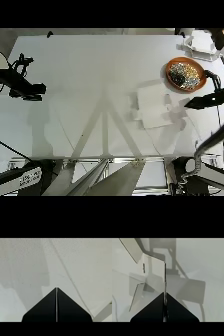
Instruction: Fold the box and place the chain.
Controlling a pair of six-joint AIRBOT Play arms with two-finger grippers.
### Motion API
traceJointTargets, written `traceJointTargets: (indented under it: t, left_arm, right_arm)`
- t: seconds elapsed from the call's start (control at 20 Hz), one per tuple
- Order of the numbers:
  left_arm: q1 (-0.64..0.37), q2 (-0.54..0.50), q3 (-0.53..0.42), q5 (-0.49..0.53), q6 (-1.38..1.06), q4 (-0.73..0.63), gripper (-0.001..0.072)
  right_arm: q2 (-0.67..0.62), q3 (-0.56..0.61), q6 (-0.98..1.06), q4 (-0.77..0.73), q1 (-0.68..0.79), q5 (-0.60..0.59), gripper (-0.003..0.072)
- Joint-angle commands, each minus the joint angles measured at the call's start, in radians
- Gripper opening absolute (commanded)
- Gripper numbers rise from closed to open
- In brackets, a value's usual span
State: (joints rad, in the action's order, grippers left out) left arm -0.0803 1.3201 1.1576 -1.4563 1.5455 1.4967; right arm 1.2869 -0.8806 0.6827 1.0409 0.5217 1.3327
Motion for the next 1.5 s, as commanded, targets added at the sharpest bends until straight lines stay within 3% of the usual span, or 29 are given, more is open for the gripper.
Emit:
traceJointTargets:
  t: [0.0,0.25,0.55,0.85,0.9,1.0,1.05,1.45]
  left_arm:
    - [-0.001,-0.001,0.000,0.000,0.000,0.000,0.0012]
    - [-0.001,-0.001,0.000,0.001,0.000,0.001,0.0012]
    - [-0.001,-0.001,0.000,0.000,0.000,0.000,0.0012]
    - [-0.001,-0.001,0.000,0.055,-0.005,-0.006,0.0012]
    - [-0.001,0.000,0.000,0.056,-0.024,-0.008,0.0030]
    - [-0.001,-0.001,0.000,0.042,-0.089,-0.039,0.0230]
    - [-0.001,-0.001,-0.001,0.026,-0.127,-0.059,0.0283]
    - [-0.001,-0.001,-0.003,0.008,-0.370,-0.453,0.0274]
  right_arm:
    - [-0.154,0.178,-0.053,-0.179,-0.134,-0.123,0.0007]
    - [-0.361,0.365,-0.041,-0.317,-0.317,-0.275,0.0007]
    - [-0.481,0.456,0.254,-0.225,-0.478,-0.513,0.0007]
    - [-0.518,0.475,0.440,-0.127,-0.670,-0.609,0.0007]
    - [-0.518,0.486,0.496,-0.084,-0.711,-0.638,0.0007]
    - [-0.518,0.502,0.602,0.015,-0.780,-0.676,0.0007]
    - [-0.518,0.502,0.640,0.056,-0.808,-0.677,0.0008]
    - [-0.518,0.502,0.761,0.114,-0.845,-0.715,0.0009]
